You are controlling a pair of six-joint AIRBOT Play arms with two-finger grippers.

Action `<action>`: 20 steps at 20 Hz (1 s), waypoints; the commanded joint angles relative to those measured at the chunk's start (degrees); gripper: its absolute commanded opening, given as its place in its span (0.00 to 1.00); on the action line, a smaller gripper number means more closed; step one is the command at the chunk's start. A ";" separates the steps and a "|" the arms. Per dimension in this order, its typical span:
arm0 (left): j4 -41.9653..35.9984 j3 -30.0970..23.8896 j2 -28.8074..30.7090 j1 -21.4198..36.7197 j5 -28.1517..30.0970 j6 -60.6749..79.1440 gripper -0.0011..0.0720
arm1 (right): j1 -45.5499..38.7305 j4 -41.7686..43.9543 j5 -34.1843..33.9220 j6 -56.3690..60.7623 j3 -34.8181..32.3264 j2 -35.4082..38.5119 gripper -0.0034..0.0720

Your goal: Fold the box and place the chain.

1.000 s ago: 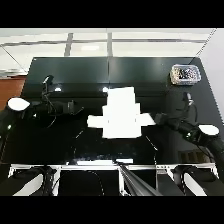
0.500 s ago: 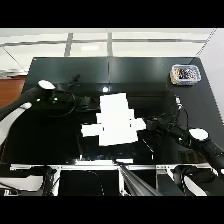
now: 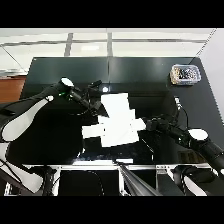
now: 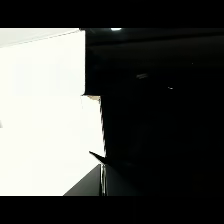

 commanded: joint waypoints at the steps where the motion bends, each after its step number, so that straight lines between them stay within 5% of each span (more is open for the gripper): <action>1: 0.04 1.29 -0.90 -0.44 -5.62 7.23 0.19 | 0.07 -0.31 0.55 -0.13 0.00 0.04 0.07; 2: 0.09 1.29 -0.90 -0.42 -6.64 8.79 0.06 | 0.07 -1.84 1.31 -0.13 0.02 0.04 0.08; 3: 0.15 1.29 -0.87 -0.39 -7.21 9.20 0.06 | 0.04 -2.62 1.79 -0.09 0.04 0.04 0.31; 4: 0.28 1.38 -0.87 -0.39 -7.19 9.20 0.06 | 0.04 -3.15 1.97 -0.09 0.37 0.04 0.89; 5: 0.98 1.62 -0.70 -0.42 -7.19 9.11 0.06 | 0.02 -6.60 2.82 -0.07 1.86 0.04 0.99; 10: 4.85 -0.22 7.61 -1.57 -4.31 8.87 0.05 | -1.07 -36.98 18.01 0.15 17.62 0.04 0.98; 12: 3.91 -5.60 14.80 -2.73 3.72 13.64 0.05 | -1.03 -45.27 22.86 -0.04 22.56 0.04 0.98; 16: -1.99 -22.29 29.16 -5.73 28.94 38.21 0.06 | -0.28 -48.26 25.94 -6.69 23.54 -0.04 0.98; 20: -1.53 -24.63 28.35 -5.97 29.51 52.48 0.06 | 1.86 -49.16 23.93 -13.75 21.57 -0.11 0.98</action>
